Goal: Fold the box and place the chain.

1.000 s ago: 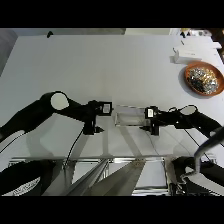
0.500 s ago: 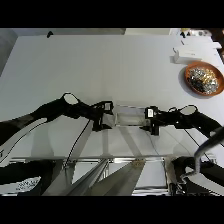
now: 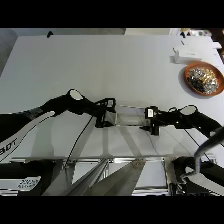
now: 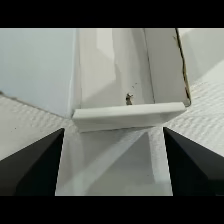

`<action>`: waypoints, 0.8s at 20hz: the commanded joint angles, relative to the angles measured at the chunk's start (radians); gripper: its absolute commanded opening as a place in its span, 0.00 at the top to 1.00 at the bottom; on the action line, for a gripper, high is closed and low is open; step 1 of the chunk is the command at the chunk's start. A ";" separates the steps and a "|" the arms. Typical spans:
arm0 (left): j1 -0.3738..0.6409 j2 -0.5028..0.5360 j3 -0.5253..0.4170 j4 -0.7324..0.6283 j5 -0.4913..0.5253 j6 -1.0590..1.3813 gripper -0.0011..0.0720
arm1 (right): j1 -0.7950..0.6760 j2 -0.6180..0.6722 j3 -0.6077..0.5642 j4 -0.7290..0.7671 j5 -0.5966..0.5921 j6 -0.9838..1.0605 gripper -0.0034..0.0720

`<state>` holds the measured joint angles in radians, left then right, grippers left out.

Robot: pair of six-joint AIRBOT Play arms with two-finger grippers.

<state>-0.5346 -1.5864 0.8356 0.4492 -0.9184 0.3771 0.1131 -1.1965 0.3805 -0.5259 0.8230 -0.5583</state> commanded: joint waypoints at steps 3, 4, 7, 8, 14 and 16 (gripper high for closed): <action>-0.035 -0.006 0.004 -0.016 0.012 0.025 0.03 | 0.000 0.001 0.001 0.000 0.000 0.000 0.29; -0.041 -0.007 0.004 -0.031 0.021 0.025 0.03 | 0.000 0.001 0.001 0.000 0.000 0.000 0.29; -0.047 -0.008 0.004 -0.053 0.051 0.024 0.03 | 0.000 0.001 0.001 0.000 0.000 0.000 0.29; -0.050 -0.008 0.004 -0.056 0.054 0.024 0.03 | 0.000 0.001 0.001 0.000 0.000 0.000 0.29; -0.072 -0.031 0.005 -0.092 0.070 0.024 0.04 | 0.000 0.001 0.001 0.000 0.000 0.000 0.29; -0.072 -0.031 0.005 -0.095 0.071 0.024 0.05 | 0.000 0.001 0.001 0.000 0.000 0.000 0.29</action>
